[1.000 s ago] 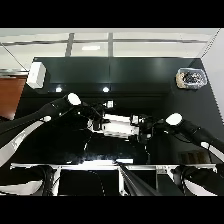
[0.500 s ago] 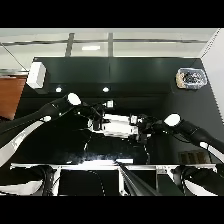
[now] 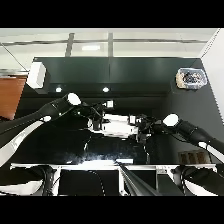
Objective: Fold the box and place the chain.
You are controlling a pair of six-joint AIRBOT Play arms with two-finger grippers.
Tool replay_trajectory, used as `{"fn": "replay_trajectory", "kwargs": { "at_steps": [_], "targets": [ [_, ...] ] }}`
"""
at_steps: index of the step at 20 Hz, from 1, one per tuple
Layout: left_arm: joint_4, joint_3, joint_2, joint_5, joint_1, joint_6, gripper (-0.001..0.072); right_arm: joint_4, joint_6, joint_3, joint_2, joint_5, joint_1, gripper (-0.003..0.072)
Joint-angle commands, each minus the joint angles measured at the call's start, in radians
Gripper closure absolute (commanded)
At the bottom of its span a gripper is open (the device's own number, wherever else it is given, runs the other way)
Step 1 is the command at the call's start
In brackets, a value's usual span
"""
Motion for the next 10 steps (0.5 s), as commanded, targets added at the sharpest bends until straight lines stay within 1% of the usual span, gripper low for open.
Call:
{"fn": "replay_trajectory", "kwargs": {
  "at_steps": [1,2,3,4,7,8,10],
  "targets": [
    [0.000,0.001,0.000,0.002,0.000,0.000,0.0686,-0.013,0.005,0.001,-0.002,-0.001,0.003,0.0058],
    [0.000,0.001,0.000,0.002,0.000,0.000,0.0686,-0.013,0.005,0.001,-0.002,-0.001,0.003,0.0057],
    [0.000,0.001,0.000,0.002,0.000,0.000,0.0686,-0.013,0.005,0.001,-0.002,-0.001,0.003,0.0080],
    [0.000,0.001,0.000,0.002,0.000,0.001,0.0686,-0.013,0.005,0.001,-0.002,-0.001,0.003,0.0168],
    [0.002,0.001,0.005,-0.009,0.000,0.000,0.0685,-0.013,0.005,0.001,-0.002,-0.002,0.003,0.0181],
    [0.004,0.001,0.012,-0.022,0.002,0.000,0.0678,-0.013,0.004,0.001,-0.002,-0.001,0.003,0.0209],
    [0.005,0.001,0.044,-0.058,0.016,-0.005,0.0446,-0.014,0.004,0.001,-0.002,0.000,0.003,0.0209]
  ]
}}
